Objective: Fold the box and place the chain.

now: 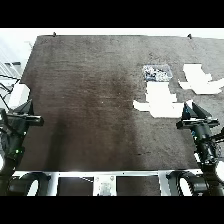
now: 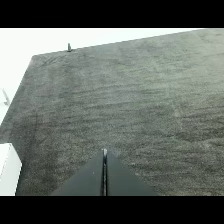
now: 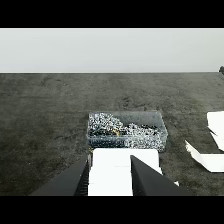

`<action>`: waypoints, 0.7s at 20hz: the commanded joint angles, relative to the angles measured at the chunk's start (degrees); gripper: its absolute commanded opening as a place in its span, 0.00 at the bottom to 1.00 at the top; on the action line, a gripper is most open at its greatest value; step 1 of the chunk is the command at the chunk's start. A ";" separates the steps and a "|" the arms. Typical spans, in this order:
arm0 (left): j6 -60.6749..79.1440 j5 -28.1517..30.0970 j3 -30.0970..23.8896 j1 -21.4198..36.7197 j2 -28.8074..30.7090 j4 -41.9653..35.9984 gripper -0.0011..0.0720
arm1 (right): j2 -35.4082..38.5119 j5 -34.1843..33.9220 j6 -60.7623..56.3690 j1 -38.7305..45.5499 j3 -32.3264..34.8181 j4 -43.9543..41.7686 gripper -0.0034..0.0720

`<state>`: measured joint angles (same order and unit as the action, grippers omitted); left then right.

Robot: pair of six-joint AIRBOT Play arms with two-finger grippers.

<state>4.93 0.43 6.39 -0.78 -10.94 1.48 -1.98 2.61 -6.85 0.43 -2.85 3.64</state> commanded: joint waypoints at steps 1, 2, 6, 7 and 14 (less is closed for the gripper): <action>0.00 0.02 -0.02 0.00 -0.02 0.02 0.04 | 0.00 -0.02 -0.02 0.00 0.02 0.00 0.45; 0.00 0.02 -0.02 0.00 -0.02 0.02 0.04 | 0.00 -0.02 -0.04 0.00 0.02 -0.02 0.45; 0.00 0.02 -0.02 0.00 -0.02 0.02 0.04 | -0.07 -2.32 -2.80 0.02 -0.55 -1.51 0.64; 0.00 0.02 0.00 0.00 -0.02 0.02 0.04 | -0.70 -5.46 -2.75 0.02 -1.49 -1.49 0.64; 0.00 0.00 0.00 0.00 -0.02 0.02 0.04 | -34.88 -1.01 -2.21 12.02 -24.20 -1.53 0.64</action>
